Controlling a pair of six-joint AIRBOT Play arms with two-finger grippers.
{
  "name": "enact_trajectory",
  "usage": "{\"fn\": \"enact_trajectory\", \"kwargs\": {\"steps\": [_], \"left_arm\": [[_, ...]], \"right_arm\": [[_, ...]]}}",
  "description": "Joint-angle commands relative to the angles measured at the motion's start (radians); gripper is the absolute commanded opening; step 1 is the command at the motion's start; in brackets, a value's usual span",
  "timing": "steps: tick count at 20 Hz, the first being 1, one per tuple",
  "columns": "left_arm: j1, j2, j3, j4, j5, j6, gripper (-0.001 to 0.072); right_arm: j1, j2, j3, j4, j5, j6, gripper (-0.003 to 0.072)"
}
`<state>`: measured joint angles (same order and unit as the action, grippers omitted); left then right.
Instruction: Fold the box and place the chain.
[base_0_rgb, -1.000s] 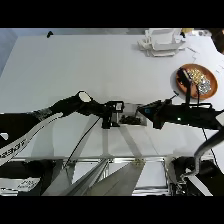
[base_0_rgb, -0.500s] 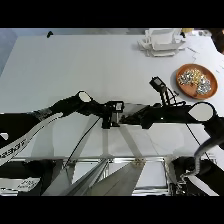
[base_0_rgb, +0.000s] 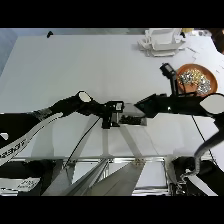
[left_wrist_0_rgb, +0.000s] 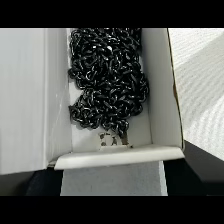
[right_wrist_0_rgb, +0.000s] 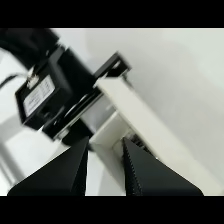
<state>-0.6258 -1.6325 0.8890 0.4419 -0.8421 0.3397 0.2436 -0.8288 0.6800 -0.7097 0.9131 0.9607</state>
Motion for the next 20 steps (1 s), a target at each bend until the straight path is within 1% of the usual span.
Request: {"fn": "enact_trajectory", "kwargs": {"steps": [1,3,4,5,6,7,9,10,11,12,16,20], "left_arm": [[0.001,0.0,0.0,0.0,0.0,0.0,0.003],[0.001,0.0,0.0,0.0,0.0,0.0,0.003],[0.001,0.0,0.0,0.0,0.0,0.0,0.003],[0.001,0.0,0.0,0.0,0.0,0.0,0.003],[0.001,0.0,0.0,0.0,0.0,0.0,0.003],[0.001,0.0,0.0,0.0,0.0,0.0,0.003],[0.001,0.0,0.0,0.0,0.0,0.0,0.003],[0.001,0.0,0.0,0.0,0.0,0.0,0.003],[0.001,0.0,0.0,0.0,0.0,0.0,0.003],[0.001,0.0,0.0,0.0,0.0,0.0,0.003],[0.001,0.0,0.0,0.0,0.0,0.0,0.003],[0.001,0.0,0.0,0.0,0.0,0.0,0.003]], "right_arm": [[-0.114,0.003,0.034,-0.111,-0.043,0.071,0.024],[-0.155,-0.015,0.034,-0.354,-0.061,0.191,0.024],[-0.159,-0.031,0.034,-0.496,-0.082,0.299,0.0241],[-0.159,-0.049,0.034,-0.597,-0.092,0.378,0.0241],[-0.158,-0.073,0.034,-0.663,-0.096,0.43,0.0241],[-0.158,-0.098,0.034,-0.691,-0.096,0.459,0.0241],[-0.158,-0.156,0.034,-0.702,-0.096,0.473,0.0243],[-0.158,-0.184,0.033,-0.704,-0.094,0.473,0.0268],[-0.158,-0.213,0.033,-0.709,-0.091,0.472,0.037],[-0.158,-0.237,0.033,-0.713,-0.089,0.472,0.0416],[-0.159,-0.311,0.028,-0.764,-0.07,0.483,0.0408],[-0.159,-0.37,0.028,-0.764,-0.071,0.483,0.0396]]}}
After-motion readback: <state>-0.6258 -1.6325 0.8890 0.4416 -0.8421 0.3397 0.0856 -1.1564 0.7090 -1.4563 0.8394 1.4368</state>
